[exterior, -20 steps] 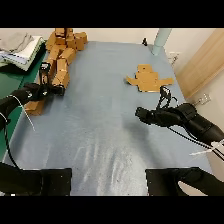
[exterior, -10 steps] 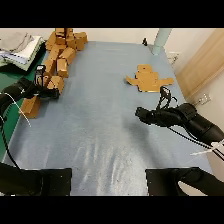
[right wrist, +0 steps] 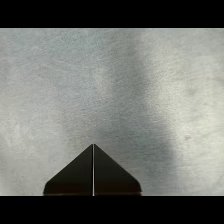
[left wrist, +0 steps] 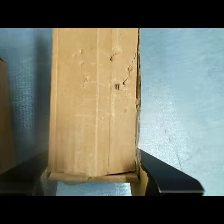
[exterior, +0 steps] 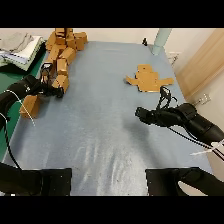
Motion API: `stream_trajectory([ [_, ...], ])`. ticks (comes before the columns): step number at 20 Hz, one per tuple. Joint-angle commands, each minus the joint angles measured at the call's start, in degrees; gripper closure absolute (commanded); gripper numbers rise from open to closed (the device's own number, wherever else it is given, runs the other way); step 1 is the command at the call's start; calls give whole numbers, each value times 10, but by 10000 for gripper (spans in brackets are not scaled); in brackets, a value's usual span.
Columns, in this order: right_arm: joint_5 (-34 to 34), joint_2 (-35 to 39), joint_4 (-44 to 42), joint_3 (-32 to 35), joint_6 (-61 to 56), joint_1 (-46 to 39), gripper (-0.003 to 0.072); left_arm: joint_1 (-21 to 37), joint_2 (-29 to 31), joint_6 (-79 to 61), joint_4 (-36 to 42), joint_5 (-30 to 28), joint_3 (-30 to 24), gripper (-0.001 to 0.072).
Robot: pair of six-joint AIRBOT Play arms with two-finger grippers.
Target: Fold the box.
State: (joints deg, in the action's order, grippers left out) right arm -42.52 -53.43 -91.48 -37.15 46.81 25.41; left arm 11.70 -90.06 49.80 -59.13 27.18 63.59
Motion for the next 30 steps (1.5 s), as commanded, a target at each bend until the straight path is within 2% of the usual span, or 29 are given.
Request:
stream_trajectory([
  [1, 0, 0, 1, 0, 0, 0, 683, -2, 0, 2, -3, 0, 3, 220],
  [12, 0, 0, -12, 0, 0, 0, 683, -1, 0, 35, -31, 2, 3, 216],
  [13, 0, 0, -14, 0, 1, 0, 682, -1, 0, 37, -31, -2, 3, 63],
  [14, 0, 0, -14, 0, 2, 0, 683, 1, -2, 38, -31, -5, 3, 12],
  [17, 0, 0, -14, 0, 2, 0, 683, 6, -3, 38, -36, 14, 4, 12],
  [19, 0, 0, -14, 0, 2, 0, 683, 17, -3, 43, -41, 62, 17, 12],
  [21, -4, 0, -16, 0, 4, 0, 683, 37, -3, 50, -42, 138, 45, 12],
  [25, -22, 0, -31, 0, 34, 0, 683, 68, -3, 58, -42, 322, 124, 12],
  [30, -32, 0, -59, 0, 75, 0, 682, 65, -2, 69, -38, 491, 228, 25],
])
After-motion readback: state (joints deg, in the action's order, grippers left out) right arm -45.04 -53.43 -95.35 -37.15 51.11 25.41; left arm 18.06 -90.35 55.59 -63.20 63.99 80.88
